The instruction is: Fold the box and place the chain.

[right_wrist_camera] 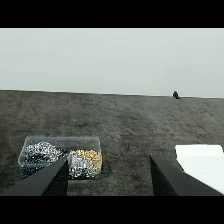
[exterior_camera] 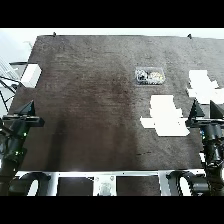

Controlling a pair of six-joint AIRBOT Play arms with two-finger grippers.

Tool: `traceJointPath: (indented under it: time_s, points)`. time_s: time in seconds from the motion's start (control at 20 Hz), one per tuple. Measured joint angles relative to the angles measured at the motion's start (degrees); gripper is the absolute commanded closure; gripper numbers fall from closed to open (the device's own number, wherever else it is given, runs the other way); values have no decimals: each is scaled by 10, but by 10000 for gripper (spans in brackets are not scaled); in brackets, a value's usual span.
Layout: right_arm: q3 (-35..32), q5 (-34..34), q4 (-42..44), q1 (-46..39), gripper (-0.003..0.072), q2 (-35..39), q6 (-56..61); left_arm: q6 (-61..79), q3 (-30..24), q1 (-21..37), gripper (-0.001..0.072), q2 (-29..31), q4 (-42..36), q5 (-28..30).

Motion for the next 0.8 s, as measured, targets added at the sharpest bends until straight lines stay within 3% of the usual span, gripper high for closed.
traceJointPath:
  time_s: [0.05, 0.1, 0.15, 0.6, 0.65, 0.7, 0.8]
  points:
    - [0, 0, 0, 0, 136, 0, 0, 0, 0, 0, 690, 0, 0, 0]
    - [0, 0, 0, 0, 348, 0, 0, 0, 0, 0, 690, 0, 0, 0]
    - [0, 0, 0, 0, 380, 0, 0, 0, 0, 0, 689, 0, 0, 0]
    - [0, 0, 0, 0, 380, 0, 0, 0, 0, 0, 690, 0, 0, 0]
    - [0, 0, 0, 0, 358, 0, 0, 0, 0, 0, 690, 0, 0, 0]
    - [3, -2, 0, 0, 254, 0, 0, 0, 0, 0, 690, 0, 0, 0]
    - [14, -29, 1, 0, 253, -6, 1, 0, 0, 0, 689, 0, 0, 0]
